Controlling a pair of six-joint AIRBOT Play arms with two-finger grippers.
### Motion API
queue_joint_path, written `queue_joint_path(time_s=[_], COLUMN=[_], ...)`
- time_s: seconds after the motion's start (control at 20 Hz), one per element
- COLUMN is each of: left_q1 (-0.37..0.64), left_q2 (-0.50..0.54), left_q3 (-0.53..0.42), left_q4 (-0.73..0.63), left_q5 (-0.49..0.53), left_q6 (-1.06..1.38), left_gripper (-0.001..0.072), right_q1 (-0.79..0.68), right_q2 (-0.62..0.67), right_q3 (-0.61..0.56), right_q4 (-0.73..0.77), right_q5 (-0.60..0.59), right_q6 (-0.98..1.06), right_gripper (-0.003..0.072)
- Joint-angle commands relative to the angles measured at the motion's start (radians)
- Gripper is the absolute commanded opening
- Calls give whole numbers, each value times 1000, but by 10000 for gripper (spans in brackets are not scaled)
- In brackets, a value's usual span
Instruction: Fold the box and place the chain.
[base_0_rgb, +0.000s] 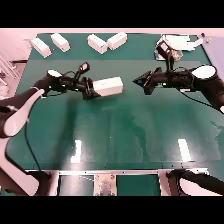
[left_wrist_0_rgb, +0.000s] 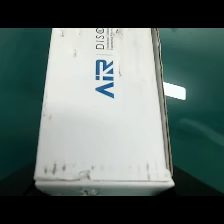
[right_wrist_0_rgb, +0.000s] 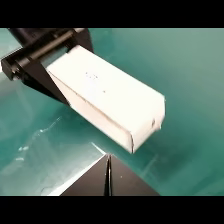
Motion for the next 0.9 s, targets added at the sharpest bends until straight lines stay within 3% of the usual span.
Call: queue_joint_path(time_s=[0.0,0.25,0.5,0.65,0.85], left_q1=[25,34,34,34,34], left_q2=[182,455,594,605,603], left_q3=[-128,-400,-619,-715,-784], left_q4=[-2,-4,-4,-4,-5], left_q5=[222,685,1010,1124,1186], left_q6=[-59,-179,-353,-459,-510], left_gripper=[13,14,17,19,20], right_q1=[-38,-48,-49,-49,-48], right_q2=[14,14,14,14,14], right_q3=[-2,-2,-2,-2,-2], right_q4=[0,0,8,7,12], right_q5=[-1,1,2,2,2], right_q6=[37,56,85,103,103], right_gripper=[7,8,8,8,8])
